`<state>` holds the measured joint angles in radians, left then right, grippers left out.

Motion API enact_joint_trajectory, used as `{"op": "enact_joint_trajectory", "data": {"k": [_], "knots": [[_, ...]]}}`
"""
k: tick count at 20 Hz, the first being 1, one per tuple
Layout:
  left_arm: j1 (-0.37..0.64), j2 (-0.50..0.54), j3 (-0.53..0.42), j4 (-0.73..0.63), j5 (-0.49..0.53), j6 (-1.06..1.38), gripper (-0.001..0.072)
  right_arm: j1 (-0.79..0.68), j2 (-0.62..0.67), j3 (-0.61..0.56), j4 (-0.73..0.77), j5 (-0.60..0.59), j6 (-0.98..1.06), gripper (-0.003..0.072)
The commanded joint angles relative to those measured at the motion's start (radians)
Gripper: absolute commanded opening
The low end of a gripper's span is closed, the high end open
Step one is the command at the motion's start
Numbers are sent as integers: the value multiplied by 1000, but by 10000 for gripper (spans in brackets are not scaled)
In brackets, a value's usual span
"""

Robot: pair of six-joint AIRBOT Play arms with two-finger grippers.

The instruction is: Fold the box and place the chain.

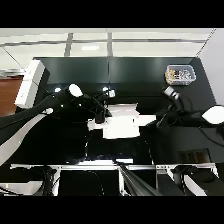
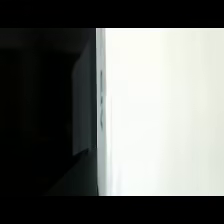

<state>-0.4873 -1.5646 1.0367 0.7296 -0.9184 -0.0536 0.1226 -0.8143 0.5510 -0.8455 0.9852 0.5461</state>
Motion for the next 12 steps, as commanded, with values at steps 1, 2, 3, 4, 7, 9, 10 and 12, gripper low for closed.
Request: {"op": "enact_joint_trajectory", "data": {"k": [1,2,3,4,7,9,10,12], "knots": [[-4,-6,-1,22,24,13,24,101,-1,-117,45,-185,-95,703],[-4,-9,-1,26,24,13,24,129,-1,-143,44,-236,-121,703],[-4,-13,-1,31,24,13,24,152,-1,-161,43,-269,-150,703],[-4,-20,-1,36,24,13,24,174,-1,-174,41,-291,-188,703],[-4,-40,-1,47,34,13,24,219,-1,-190,40,-307,-303,703],[-3,-45,-1,48,42,13,24,237,-6,-190,37,-309,-320,703],[-5,-45,-1,47,42,13,25,246,-15,-190,36,-309,-330,703],[-5,-45,-1,47,42,13,25,267,-39,-190,37,-315,-406,703]]}}
